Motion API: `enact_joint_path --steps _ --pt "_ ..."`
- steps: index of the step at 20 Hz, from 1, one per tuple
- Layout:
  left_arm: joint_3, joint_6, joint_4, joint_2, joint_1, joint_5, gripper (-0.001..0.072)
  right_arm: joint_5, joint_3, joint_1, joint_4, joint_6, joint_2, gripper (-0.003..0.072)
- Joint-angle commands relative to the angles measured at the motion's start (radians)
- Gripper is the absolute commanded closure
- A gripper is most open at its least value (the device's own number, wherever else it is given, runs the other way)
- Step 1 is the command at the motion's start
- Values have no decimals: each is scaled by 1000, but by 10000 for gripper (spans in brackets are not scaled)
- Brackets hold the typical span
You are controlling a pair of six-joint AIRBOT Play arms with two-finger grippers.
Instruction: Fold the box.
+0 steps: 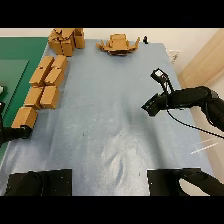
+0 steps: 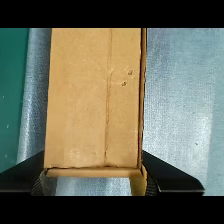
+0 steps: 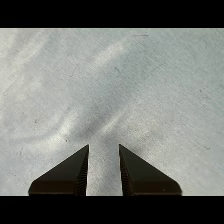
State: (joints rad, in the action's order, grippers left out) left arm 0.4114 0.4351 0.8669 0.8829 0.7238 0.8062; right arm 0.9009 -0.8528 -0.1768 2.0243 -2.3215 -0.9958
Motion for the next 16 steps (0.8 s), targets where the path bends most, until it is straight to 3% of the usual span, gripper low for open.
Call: enact_joint_path --steps 1,2,3,4,5,7,16 --pt "0 -31 -22 38 1 -21 691 5 0 1 0 3 -1 401" --pt "0 -31 -15 40 1 -36 672 10 0 1 0 3 -1 401" --pt "0 -31 -9 39 1 -57 381 10 0 1 0 3 -1 400" --pt "0 -31 -9 39 1 -77 209 10 0 1 0 3 -1 400" --pt "0 -32 -7 39 1 -88 201 10 0 1 0 3 -1 400" --pt "0 -55 -6 39 1 -90 20 11 0 1 3 3 -1 400" --pt "21 -123 -11 39 -2 -9 20 24 0 1 7 3 -29 400"
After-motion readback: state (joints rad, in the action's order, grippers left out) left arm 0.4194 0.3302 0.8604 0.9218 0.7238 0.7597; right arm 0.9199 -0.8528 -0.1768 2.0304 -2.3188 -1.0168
